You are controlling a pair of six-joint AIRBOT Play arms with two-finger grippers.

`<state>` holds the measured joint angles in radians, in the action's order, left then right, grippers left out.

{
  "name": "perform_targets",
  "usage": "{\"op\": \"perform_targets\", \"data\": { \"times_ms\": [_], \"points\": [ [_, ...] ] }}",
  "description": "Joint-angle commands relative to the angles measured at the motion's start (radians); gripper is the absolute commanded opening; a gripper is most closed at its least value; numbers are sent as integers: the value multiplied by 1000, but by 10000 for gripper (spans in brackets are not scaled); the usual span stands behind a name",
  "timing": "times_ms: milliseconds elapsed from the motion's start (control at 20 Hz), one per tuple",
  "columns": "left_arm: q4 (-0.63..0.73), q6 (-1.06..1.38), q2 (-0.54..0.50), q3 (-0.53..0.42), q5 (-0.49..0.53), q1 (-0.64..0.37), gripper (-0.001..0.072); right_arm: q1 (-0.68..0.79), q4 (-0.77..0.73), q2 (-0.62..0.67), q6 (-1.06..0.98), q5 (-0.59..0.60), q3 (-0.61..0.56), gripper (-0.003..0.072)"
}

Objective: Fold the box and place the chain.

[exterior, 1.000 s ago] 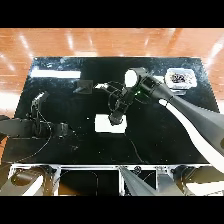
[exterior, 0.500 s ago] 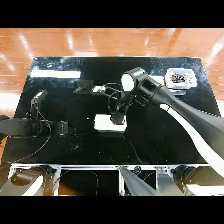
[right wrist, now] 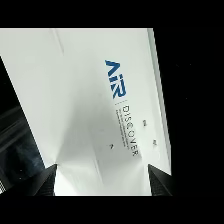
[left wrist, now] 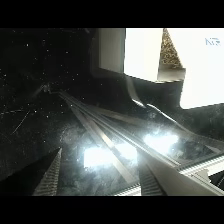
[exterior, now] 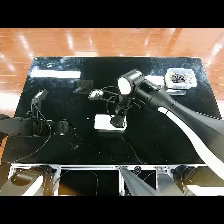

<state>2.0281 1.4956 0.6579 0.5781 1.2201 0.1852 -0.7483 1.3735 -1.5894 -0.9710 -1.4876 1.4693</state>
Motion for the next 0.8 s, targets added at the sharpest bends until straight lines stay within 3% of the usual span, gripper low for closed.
{"op": "perform_targets", "data": {
  "times_ms": [0, 750],
  "points": [
    [0, 0, 2, 0, -2, -1, 566, -8, 43, -6, 11, 14, -1, 720],
    [0, 0, 2, -1, -21, -1, 566, -8, 68, -37, 11, 34, -1, 720]
  ]
}}
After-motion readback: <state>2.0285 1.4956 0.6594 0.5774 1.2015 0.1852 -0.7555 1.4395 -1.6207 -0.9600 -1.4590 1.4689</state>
